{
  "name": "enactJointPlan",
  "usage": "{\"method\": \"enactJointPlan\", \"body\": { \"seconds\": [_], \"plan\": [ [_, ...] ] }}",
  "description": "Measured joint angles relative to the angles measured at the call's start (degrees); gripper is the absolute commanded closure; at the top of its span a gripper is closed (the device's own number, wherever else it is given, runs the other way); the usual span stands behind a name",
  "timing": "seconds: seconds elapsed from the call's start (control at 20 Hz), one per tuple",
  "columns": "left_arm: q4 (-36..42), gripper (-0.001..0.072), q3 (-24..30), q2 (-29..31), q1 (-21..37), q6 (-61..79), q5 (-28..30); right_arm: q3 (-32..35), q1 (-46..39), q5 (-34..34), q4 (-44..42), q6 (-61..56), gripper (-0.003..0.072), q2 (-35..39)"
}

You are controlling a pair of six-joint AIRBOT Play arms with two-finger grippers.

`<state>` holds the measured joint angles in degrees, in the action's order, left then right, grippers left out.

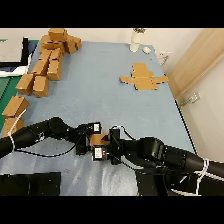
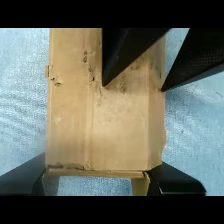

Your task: Fold the box.

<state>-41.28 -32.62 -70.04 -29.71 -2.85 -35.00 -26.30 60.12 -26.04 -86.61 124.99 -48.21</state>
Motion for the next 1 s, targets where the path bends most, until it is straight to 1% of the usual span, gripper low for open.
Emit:
{"method": "enactJointPlan", "body": {
  "seconds": [0.1,0.15,0.25,0.7,0.85,1.0],
  "plan": [
    [0.00,0.0183,0.00,0.00,0.00,0.00,0.00,-0.31,0.00,0.17,1.68,0.04,0.0285,0.00],
    [0.00,0.0183,0.00,0.00,0.02,0.02,0.00,-0.46,0.00,0.22,2.36,0.07,0.0306,0.00],
    [0.00,0.0183,0.00,0.00,0.00,0.02,0.00,-0.68,0.00,0.33,3.32,0.17,0.0314,0.00],
    [0.00,0.0183,0.00,0.00,0.00,0.00,0.00,-2.16,0.00,0.13,4.61,0.22,0.0324,0.00],
    [0.00,0.0183,0.00,0.00,0.00,0.00,0.00,-2.71,0.00,0.11,4.81,0.20,0.0362,0.02],
    [0.00,0.0183,0.00,0.00,0.00,0.02,0.00,-3.39,0.00,-0.20,5.49,0.20,0.0366,0.00]
  ]
}}
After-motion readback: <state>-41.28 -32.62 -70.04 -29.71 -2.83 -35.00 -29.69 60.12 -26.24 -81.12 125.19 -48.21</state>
